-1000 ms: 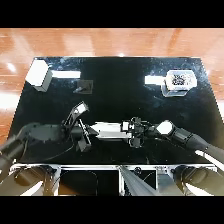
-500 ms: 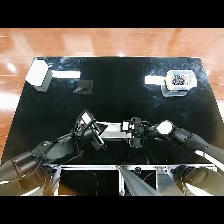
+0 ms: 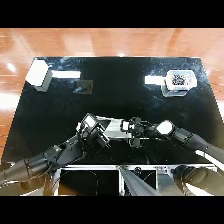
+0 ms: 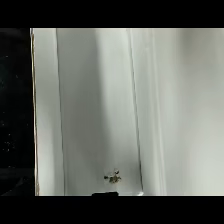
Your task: Fold the box and place the chain.
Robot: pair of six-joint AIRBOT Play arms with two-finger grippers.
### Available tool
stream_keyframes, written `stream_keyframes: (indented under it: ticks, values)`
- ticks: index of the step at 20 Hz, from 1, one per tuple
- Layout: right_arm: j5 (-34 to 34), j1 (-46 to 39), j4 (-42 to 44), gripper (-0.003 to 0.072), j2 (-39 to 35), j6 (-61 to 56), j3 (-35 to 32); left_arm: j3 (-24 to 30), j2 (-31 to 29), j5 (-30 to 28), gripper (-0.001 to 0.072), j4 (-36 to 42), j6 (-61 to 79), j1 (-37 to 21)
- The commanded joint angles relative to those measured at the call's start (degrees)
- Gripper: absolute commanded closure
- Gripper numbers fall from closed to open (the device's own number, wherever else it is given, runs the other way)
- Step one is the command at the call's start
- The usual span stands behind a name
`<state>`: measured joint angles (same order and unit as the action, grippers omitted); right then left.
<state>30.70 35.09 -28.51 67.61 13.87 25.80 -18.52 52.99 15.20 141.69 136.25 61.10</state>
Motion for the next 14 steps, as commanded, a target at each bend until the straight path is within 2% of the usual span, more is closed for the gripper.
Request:
stream_keyframes:
  ticks: [1, 6, 10, 14]
  values:
    - [0.1, 0.0, 0.0, 0.0060, 0.0, 0.1, 0.0, -0.6, 2.5, 2.4, 0.0695, -0.1, -0.3, 0.5]
    - [0.1, 0.0, 0.0, 0.0060, 0.0, 0.1, 0.0, -1.0, 6.6, 5.0, 0.0694, -0.2, -4.3, 0.4]
    - [0.1, 0.0, 0.0, 0.0060, 0.0, 0.1, 0.0, -2.8, 6.6, 4.7, 0.0694, -0.2, -4.5, 0.5]
    - [0.1, 0.0, 0.0, 0.0060, 0.0, 0.1, 0.0, -3.2, 3.1, -1.6, 0.0694, -0.2, -4.5, 0.5]
